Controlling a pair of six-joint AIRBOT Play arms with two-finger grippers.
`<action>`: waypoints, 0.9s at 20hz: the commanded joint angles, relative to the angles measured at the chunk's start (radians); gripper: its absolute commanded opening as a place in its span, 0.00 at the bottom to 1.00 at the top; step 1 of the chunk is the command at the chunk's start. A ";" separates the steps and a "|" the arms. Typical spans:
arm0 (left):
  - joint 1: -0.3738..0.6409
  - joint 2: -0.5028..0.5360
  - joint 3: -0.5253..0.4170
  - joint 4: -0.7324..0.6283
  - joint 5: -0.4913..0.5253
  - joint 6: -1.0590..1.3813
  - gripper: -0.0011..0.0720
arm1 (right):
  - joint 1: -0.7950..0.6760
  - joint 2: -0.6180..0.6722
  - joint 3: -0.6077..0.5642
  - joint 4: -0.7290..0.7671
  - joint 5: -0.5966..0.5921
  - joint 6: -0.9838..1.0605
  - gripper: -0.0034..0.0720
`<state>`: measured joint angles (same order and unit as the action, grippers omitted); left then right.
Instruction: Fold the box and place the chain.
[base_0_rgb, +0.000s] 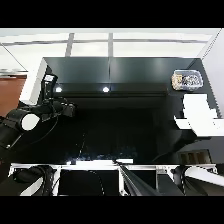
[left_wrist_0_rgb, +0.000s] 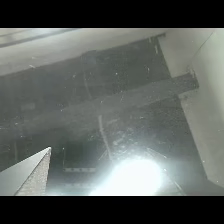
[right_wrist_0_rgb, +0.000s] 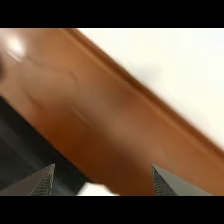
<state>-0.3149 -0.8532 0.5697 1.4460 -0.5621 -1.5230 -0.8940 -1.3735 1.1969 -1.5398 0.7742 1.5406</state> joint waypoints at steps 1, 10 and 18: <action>0.000 -0.010 0.002 -0.037 -0.014 -0.008 0.98 | -0.177 -0.224 0.274 0.097 0.425 -0.203 0.98; 0.000 -0.058 0.002 -0.098 0.052 -0.031 0.98 | -0.204 -0.384 0.313 0.361 0.597 -0.663 0.81; 0.000 -0.064 0.002 -0.106 0.053 -0.031 0.98 | -0.122 -0.430 0.313 0.361 0.608 -0.690 0.21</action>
